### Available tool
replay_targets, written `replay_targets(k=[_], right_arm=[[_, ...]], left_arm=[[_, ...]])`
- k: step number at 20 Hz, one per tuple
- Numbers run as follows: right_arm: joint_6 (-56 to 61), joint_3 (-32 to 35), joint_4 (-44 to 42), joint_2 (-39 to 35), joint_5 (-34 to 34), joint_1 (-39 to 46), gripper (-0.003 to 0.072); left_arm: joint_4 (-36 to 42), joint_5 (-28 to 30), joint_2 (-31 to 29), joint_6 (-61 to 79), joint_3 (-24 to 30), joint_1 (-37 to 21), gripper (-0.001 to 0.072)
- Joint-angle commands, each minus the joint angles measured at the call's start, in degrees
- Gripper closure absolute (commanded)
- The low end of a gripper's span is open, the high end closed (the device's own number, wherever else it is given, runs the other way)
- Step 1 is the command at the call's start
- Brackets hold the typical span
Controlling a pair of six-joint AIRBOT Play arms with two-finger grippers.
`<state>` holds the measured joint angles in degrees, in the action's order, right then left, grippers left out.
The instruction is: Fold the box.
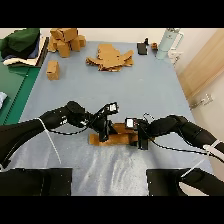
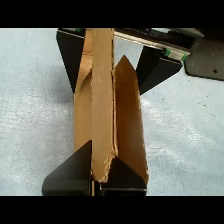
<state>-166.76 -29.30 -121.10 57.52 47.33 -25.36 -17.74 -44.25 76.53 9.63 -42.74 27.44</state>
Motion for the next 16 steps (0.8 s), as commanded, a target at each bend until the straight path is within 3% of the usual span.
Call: replay_targets(k=[1,9,10,11,16], right_arm=[[0.00,-0.02,0.24,1.53,-0.26,0.02,-0.0023],[-0.02,-0.02,0.26,2.82,-0.59,0.02,0.0000],[0.00,-0.02,0.28,2.82,-0.79,0.02,0.0009],[0.00,-0.02,0.31,2.82,-0.81,0.02,0.0088],[0.02,-0.02,0.42,2.82,-1.14,0.02,0.0101]], left_arm=[[-0.11,0.81,0.13,0.02,-0.07,-0.02,0.0695],[-0.33,1.31,0.13,0.00,-1.25,-0.04,0.0695],[-0.33,1.44,0.13,-0.02,-1.25,-0.04,0.0695],[-0.48,1.44,0.13,-0.02,-1.25,-0.02,0.0695],[-0.55,1.88,0.15,-0.02,-1.22,-0.02,0.0695]])
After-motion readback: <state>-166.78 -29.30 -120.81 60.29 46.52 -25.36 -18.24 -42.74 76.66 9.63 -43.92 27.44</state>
